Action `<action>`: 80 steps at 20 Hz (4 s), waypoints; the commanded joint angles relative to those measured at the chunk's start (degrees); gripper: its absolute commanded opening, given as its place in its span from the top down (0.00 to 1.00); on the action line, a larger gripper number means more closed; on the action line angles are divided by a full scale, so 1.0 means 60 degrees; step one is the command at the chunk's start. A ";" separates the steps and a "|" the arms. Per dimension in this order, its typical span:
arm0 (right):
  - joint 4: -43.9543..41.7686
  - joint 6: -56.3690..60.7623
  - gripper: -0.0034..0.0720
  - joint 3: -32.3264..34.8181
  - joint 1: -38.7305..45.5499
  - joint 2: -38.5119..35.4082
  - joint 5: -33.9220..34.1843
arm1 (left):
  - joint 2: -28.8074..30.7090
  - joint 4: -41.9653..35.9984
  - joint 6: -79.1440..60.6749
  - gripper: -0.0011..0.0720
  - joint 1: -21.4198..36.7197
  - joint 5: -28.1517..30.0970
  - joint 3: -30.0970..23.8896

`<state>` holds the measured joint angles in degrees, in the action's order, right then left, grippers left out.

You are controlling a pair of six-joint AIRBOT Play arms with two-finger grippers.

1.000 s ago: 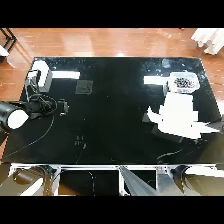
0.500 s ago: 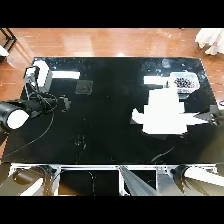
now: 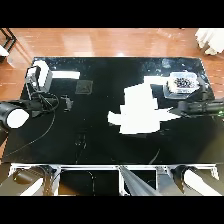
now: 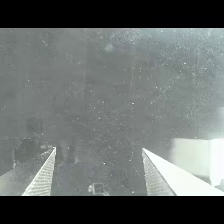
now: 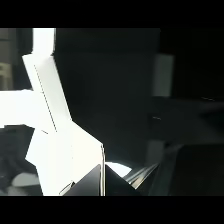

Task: Fold the box and place the chain.

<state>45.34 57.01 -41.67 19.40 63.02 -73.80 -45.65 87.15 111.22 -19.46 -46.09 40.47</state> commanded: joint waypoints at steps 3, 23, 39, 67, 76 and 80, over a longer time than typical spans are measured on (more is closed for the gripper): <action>-0.0878 0.0401 0.93 0.2324 -0.2871 -0.2466 0.2820 | -0.0510 -0.0834 -0.0645 0.12 0.0007 0.0106 -0.0007; -0.1413 0.0863 0.93 0.3468 -0.5278 -0.2750 0.4379 | -0.6120 -1.1030 -1.3005 0.11 0.2259 -0.2696 0.0015; -0.1384 0.0969 0.93 0.3468 -0.5278 -0.2750 0.4371 | -0.6951 -1.0349 -1.3529 0.11 0.2127 -0.3898 0.1140; -0.1377 0.1191 0.93 0.3468 -0.5278 -0.2750 0.4266 | -0.9147 -1.0597 -1.4845 0.41 0.1268 -0.6502 0.2503; -0.1202 0.1206 0.75 0.3461 -0.5118 -0.2750 0.4127 | -0.9140 -1.0597 -1.4855 0.96 0.1300 -0.6120 0.2503; 0.0335 0.1395 0.03 0.2725 -0.3581 -0.2750 0.2506 | -0.8896 -1.0597 -1.5311 0.96 0.1315 -0.6080 0.2506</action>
<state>40.99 64.93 -22.65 -7.22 46.54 -52.14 -99.98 23.57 21.43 -11.66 -82.83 55.44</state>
